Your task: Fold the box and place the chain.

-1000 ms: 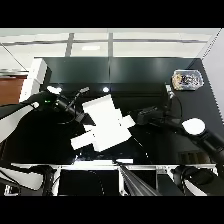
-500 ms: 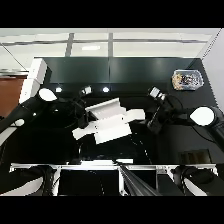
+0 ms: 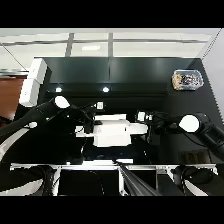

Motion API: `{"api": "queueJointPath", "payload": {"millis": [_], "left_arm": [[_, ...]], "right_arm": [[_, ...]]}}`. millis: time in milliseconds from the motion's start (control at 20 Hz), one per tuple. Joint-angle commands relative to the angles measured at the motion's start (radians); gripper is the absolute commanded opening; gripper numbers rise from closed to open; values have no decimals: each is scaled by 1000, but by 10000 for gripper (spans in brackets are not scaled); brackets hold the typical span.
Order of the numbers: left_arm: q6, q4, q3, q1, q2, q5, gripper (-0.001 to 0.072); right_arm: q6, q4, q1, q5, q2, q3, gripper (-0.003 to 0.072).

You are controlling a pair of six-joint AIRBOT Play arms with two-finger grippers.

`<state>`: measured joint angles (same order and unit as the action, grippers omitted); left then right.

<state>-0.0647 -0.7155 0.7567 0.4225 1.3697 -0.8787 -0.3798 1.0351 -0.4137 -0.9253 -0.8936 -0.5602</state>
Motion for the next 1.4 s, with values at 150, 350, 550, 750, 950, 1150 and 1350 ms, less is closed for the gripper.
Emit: {"api": "queueJointPath", "payload": {"millis": [150,350,550,750,950,1150,1350], "left_arm": [[-11,-9,0,5,31,15,35],[-11,-10,0,5,31,16,35],[-11,-9,0,5,31,15,35],[-11,-9,0,5,31,15,35],[-11,-9,0,5,31,14,35],[-11,-9,0,5,31,14,35],[-11,-9,0,5,31,13,35]], "right_arm": [[103,-135,-8,62,-3,85,705],[131,-172,-39,70,-14,100,705],[134,-167,-139,167,-100,100,705],[134,-199,-217,284,-155,100,705],[132,-222,-286,369,-163,87,705],[124,-146,-266,409,-125,32,705],[127,-140,-227,402,-125,-21,705]]}}
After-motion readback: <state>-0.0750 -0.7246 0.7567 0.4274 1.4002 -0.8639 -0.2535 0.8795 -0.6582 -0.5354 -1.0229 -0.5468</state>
